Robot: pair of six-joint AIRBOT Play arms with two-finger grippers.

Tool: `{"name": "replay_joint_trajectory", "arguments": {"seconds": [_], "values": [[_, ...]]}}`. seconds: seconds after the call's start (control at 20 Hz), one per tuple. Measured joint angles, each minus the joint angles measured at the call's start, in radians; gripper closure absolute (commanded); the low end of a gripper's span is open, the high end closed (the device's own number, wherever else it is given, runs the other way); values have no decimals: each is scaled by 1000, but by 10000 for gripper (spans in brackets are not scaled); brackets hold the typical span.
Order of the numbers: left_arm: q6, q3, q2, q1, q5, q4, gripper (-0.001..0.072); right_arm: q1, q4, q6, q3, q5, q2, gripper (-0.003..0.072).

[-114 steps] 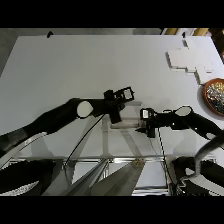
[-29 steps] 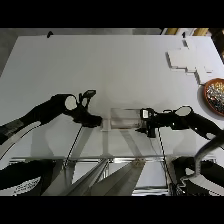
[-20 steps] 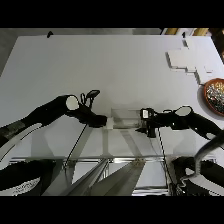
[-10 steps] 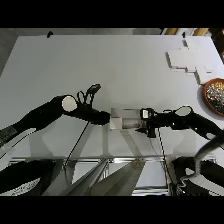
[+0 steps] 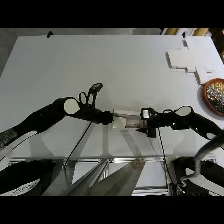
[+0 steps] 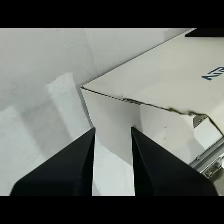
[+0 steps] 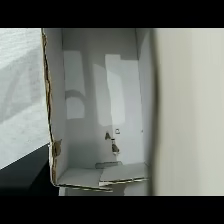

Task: Fold the box and place the chain.

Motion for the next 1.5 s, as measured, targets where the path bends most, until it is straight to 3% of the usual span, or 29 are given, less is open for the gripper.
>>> {"name": "replay_joint_trajectory", "arguments": {"seconds": [1.0, 1.5], "values": [[-7, 3, 19, 55, -60, -23, 435, 0, 1, 0, 0, 1, 0, 285], [-12, 3, 2, -9, -50, -14, 422, 0, 0, -1, 0, 0, 0, 285]]}}
